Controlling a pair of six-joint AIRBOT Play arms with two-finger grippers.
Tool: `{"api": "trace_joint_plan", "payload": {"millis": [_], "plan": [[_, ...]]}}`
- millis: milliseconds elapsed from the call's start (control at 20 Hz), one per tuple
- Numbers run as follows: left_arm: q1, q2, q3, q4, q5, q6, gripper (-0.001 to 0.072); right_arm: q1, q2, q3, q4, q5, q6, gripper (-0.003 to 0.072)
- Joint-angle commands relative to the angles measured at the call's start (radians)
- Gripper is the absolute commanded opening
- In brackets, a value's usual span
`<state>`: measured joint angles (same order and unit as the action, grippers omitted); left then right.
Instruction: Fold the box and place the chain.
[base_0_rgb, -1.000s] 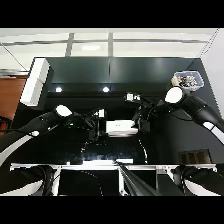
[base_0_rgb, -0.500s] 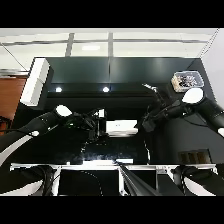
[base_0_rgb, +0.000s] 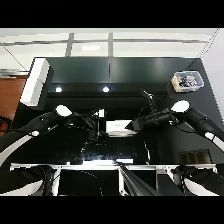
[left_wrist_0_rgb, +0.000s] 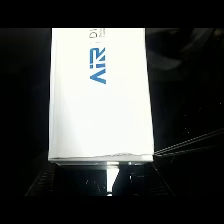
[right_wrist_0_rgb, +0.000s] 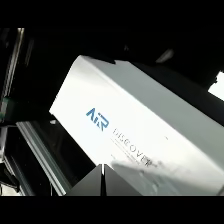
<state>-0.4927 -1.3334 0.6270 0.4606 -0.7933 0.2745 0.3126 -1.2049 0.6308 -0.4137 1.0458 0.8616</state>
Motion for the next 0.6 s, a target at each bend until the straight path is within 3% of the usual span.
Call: {"api": "trace_joint_plan", "payload": {"millis": [0, 550], "plan": [[0.000, 0.000, 0.001, 0.000, 0.000, 0.000, 0.0287, 0.014, -0.038, -0.005, 0.008, -0.071, 0.010, 0.0011], [0.000, 0.000, 0.001, 0.000, 0.001, 0.000, 0.0287, 0.014, -0.045, -0.006, -0.067, -0.090, 0.060, 0.0011]]}}
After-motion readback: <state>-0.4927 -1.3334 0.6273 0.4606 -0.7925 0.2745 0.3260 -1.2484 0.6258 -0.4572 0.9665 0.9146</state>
